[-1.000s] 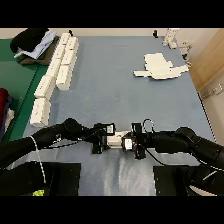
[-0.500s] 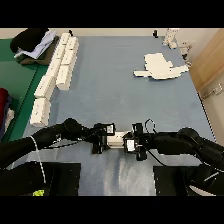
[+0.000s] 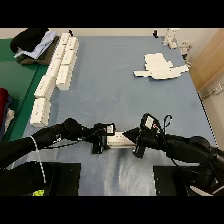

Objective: Fold the box.

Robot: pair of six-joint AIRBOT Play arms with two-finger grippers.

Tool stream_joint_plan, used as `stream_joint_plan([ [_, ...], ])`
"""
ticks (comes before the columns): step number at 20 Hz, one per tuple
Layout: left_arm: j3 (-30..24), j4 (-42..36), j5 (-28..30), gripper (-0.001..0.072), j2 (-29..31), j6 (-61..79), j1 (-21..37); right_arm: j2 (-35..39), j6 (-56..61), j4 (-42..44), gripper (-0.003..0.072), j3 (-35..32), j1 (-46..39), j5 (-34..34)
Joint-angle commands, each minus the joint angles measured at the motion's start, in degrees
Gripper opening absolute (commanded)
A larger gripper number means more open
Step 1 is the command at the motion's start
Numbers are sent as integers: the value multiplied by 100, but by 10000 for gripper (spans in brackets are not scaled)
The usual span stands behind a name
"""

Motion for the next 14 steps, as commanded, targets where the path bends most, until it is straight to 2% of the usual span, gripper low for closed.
stream_joint_plan([
  [1, -2, 0, 2, 455, -2, 0, -2, 181, 1193, 472, 3, -584, 254, 1174],
  [5, -2, 0, 2, 455, -2, -2, -2, 120, 1460, 455, 3, -1064, 540, 1742],
  [10, -2, 0, 2, 455, -2, -2, -2, -260, 1460, 428, 3, -1115, 577, 1720],
  [14, -2, 0, 2, 455, -2, 0, -2, -291, 1467, 424, 3, -1158, 577, 1596],
])
